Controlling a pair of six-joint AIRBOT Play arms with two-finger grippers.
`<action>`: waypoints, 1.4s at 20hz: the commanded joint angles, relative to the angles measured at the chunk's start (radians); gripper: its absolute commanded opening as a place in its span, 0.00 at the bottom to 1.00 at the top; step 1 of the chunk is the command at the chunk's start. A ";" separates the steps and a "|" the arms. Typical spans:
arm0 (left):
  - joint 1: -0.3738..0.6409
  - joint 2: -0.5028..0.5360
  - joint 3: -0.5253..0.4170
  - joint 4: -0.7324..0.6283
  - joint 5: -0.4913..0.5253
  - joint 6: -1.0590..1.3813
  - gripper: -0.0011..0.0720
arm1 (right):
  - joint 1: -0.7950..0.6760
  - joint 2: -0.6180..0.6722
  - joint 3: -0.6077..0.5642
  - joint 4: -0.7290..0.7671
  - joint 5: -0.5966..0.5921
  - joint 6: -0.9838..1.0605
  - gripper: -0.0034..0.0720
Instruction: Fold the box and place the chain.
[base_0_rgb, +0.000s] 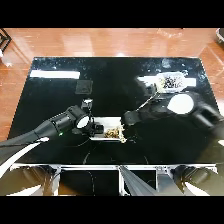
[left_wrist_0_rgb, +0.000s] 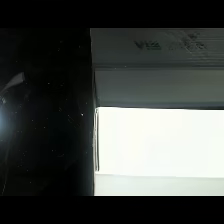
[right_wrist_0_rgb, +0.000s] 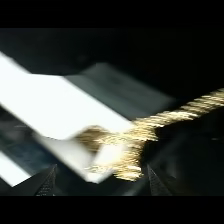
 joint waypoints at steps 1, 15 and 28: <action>-0.001 0.000 0.001 0.000 0.000 0.000 0.05 | -0.145 0.073 -0.011 -0.270 0.068 0.101 0.89; 0.000 0.000 0.001 0.001 0.001 0.000 0.05 | -0.256 -0.451 0.101 -0.564 -0.446 0.688 0.89; 0.000 0.000 0.001 -0.003 0.000 0.000 0.06 | -0.269 -0.510 0.144 -0.672 -0.410 0.819 0.09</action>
